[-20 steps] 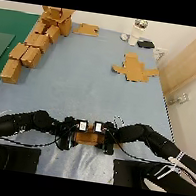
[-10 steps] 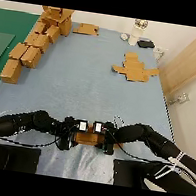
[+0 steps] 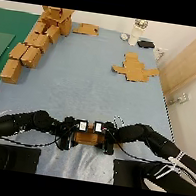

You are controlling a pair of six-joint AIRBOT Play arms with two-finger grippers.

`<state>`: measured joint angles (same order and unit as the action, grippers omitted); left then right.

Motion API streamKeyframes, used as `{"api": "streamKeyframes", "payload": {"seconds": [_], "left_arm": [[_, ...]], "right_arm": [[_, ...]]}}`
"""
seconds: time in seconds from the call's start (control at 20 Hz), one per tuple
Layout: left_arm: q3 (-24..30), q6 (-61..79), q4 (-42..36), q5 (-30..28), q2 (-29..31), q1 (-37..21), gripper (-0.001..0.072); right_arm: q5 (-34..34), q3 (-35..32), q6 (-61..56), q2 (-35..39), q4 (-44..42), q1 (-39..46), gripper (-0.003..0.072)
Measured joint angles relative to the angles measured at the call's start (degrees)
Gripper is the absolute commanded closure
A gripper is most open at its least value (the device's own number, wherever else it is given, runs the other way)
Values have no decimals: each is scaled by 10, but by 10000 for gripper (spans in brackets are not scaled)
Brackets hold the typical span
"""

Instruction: Fold the box.

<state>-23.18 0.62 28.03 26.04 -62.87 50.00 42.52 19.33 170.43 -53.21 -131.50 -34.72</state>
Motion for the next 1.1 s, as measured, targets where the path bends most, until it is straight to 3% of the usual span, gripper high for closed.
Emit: {"api": "streamKeyframes", "payload": {"seconds": [0.15,0.2,0.25,0.5,0.75,1.1], "left_arm": [[0,0,0,0,0,0,230],[0,0,0,0,0,0,230],[0,0,0,0,0,0,231],[0,0,0,0,0,0,230],[0,0,0,0,0,0,230],[0,0,0,0,0,0,231]], "right_arm": [[0,0,0,0,1,0,177],[0,0,0,0,1,0,10],[1,0,0,0,1,0,-28],[4,0,-19,2,3,2,-29],[14,0,-101,39,64,8,-28],[131,16,-289,172,155,8,-19]]}}
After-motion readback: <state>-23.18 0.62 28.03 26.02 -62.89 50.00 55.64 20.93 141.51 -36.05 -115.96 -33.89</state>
